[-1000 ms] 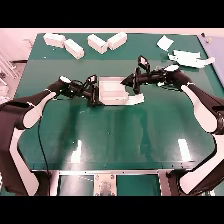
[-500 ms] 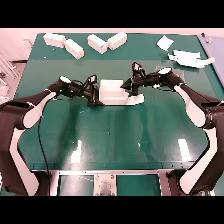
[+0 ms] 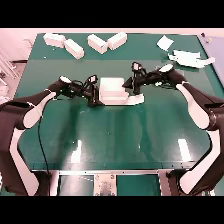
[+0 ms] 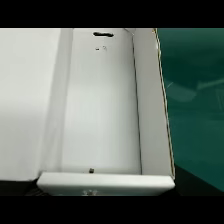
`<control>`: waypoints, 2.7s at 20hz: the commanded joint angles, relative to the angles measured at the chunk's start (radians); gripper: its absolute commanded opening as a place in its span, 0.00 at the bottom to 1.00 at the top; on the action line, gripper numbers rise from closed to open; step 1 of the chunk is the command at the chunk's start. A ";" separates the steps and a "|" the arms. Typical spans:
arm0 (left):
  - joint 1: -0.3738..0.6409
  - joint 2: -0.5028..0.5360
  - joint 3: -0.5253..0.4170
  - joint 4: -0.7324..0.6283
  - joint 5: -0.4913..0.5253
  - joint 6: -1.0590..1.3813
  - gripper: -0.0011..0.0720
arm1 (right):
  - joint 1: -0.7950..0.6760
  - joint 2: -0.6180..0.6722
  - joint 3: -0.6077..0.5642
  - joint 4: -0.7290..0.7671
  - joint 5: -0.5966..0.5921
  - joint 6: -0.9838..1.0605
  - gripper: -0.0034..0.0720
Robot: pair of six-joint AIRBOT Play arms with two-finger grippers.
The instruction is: Fold the box and place the chain.
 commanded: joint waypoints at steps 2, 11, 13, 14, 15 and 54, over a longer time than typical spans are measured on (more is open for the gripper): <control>0.001 0.000 0.000 0.001 -0.004 0.000 0.87 | -0.032 0.129 -0.001 -0.073 0.048 0.127 0.04; 0.001 0.000 0.000 0.002 -0.004 0.000 0.87 | -0.054 0.272 -0.308 -0.203 -0.056 0.105 0.21; 0.001 0.000 0.000 0.001 -0.004 0.000 0.87 | -0.055 0.269 -0.352 -0.218 -0.072 0.045 0.73; 0.001 0.000 0.000 0.001 -0.004 0.000 0.87 | -0.053 0.269 -0.366 -0.217 -0.079 0.020 0.74; 0.001 0.000 0.000 0.002 -0.004 0.000 0.87 | -0.049 0.264 -0.373 -0.210 -0.089 -0.007 0.73; 0.001 0.000 0.000 0.002 -0.003 0.000 0.87 | 0.119 0.160 -0.372 0.006 -0.206 -0.280 0.77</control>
